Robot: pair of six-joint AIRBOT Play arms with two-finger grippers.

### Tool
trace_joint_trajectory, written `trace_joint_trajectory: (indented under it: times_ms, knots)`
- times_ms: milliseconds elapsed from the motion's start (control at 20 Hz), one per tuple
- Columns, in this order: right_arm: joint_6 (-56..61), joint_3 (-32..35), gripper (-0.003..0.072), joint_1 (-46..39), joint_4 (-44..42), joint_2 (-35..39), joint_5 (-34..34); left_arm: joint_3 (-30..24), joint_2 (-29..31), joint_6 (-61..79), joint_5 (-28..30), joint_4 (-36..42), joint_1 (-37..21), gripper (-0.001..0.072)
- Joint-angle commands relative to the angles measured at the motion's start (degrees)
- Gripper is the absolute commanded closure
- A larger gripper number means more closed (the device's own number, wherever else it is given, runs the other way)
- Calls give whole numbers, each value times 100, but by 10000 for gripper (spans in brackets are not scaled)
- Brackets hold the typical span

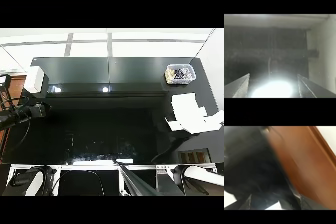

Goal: Fold the box and place the chain.

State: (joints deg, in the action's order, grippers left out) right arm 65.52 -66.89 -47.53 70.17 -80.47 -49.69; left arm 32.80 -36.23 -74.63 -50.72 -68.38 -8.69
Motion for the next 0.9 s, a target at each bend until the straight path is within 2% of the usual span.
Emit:
trace_joint_trajectory:
  times_ms: [0,50,200,250,350,400,450,550,700,850]
  knots:
    - [-1038,-1069,-25,-525,616,-1113,-1939,-4,-114,-79,-284,111,0,-4]
    - [-1305,-1228,-25,-398,761,-1340,-2240,-4,-114,-79,-273,164,0,-4]
    - [-1692,-1261,-23,-68,796,-1611,-2280,-4,-116,-79,-236,201,0,-4]
    - [-1738,-1261,45,7,800,-1655,-2291,-4,-116,-79,-236,201,0,-4]
    - [-1735,-1261,329,125,883,-1672,-2326,-4,-118,-81,-247,203,0,-4]
    - [-1735,-1263,508,164,951,-1652,-2361,-4,-118,-79,-245,203,0,-4]
    - [-1738,-1279,619,175,938,-1637,-2470,-4,-118,-79,-245,201,0,-4]
    - [-1738,-1281,669,205,911,-1530,-2728,-4,-127,-79,-243,201,0,-4]
    - [-1735,-1235,663,258,267,-1097,-2870,-4,-136,-79,-243,201,0,-4]
    - [-1735,-748,664,437,-546,-267,-2697,-4,-136,-76,-216,201,0,-4]
